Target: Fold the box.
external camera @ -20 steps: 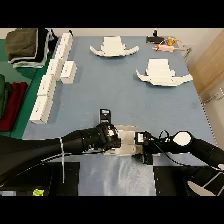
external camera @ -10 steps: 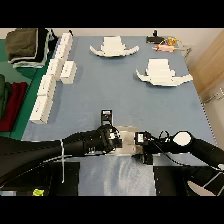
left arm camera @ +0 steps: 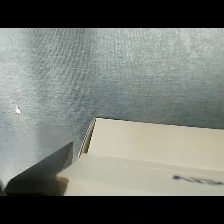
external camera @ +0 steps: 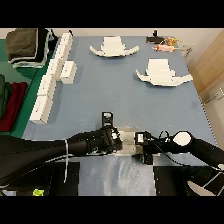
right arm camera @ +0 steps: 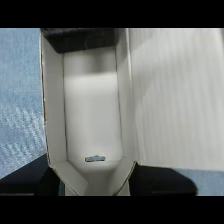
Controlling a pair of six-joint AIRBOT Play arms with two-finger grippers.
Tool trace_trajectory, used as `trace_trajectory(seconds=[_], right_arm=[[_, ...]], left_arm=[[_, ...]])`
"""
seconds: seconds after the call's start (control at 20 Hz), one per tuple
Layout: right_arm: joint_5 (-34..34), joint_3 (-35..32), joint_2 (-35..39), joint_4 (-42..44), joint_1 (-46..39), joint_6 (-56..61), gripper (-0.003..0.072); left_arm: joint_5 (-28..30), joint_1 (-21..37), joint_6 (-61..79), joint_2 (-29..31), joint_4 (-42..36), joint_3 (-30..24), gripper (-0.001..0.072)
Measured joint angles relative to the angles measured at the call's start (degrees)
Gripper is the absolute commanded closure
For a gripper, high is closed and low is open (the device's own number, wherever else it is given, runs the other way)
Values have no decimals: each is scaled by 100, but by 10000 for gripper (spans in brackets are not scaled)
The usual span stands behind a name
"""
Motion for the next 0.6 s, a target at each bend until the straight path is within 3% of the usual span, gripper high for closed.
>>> trace_trajectory(seconds=[0.05, 0.1, 0.35, 0.4, 0.45, 0.5, 0.6], right_arm=[[0, 0, 0, 0, 0, 0, 250], [-2, 0, 0, 0, 0, 0, 250], [2, 0, 0, -4, 0, 4, 250], [2, 0, 0, -2, 0, 4, 250], [2, 0, 0, 0, 0, 11, 250], [2, 0, 0, 2, 0, 13, 250], [2, 0, 0, 4, 0, 15, 250]], left_arm=[[26, -2, 11, -13, -13, 11, 638], [-90, -11, 33, -17, 11, 7, 694], [-76, -4, 20, -28, 13, 24, 691], [-81, -4, 13, -28, 17, 33, 627], [-81, -4, 0, -31, 22, 46, 328], [-68, -4, -4, -33, 39, 66, 256], [-72, -2, -39, -17, 46, 127, 256]])
